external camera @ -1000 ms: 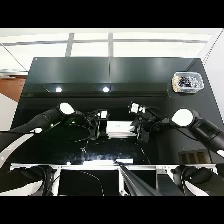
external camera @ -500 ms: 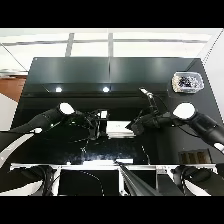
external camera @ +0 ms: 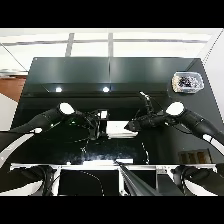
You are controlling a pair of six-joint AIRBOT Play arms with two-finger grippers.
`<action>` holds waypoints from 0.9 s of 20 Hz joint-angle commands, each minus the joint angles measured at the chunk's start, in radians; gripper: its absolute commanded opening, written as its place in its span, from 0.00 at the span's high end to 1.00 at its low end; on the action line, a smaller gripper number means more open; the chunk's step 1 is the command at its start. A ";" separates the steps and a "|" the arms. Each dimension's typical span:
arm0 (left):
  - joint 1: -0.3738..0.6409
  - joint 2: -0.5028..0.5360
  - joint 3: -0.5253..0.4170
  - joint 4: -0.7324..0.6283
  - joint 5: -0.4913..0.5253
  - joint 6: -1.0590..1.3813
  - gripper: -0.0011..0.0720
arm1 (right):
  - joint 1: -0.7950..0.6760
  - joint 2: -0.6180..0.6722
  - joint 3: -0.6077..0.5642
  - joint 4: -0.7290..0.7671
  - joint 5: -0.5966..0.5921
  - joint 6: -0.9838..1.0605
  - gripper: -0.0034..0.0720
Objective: Fold the box and place the chain.
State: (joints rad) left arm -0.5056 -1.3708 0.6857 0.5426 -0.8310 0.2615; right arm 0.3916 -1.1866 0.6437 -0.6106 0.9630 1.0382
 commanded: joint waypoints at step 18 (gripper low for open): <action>0.067 0.272 0.041 0.184 -0.132 -0.536 0.01 | -0.540 0.250 0.156 -0.082 0.212 -0.025 0.91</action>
State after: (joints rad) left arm -0.4202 -1.1522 0.6998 0.6857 -0.9413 -0.1177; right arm -0.0704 -0.9546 0.7944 -0.6697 1.1648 1.0172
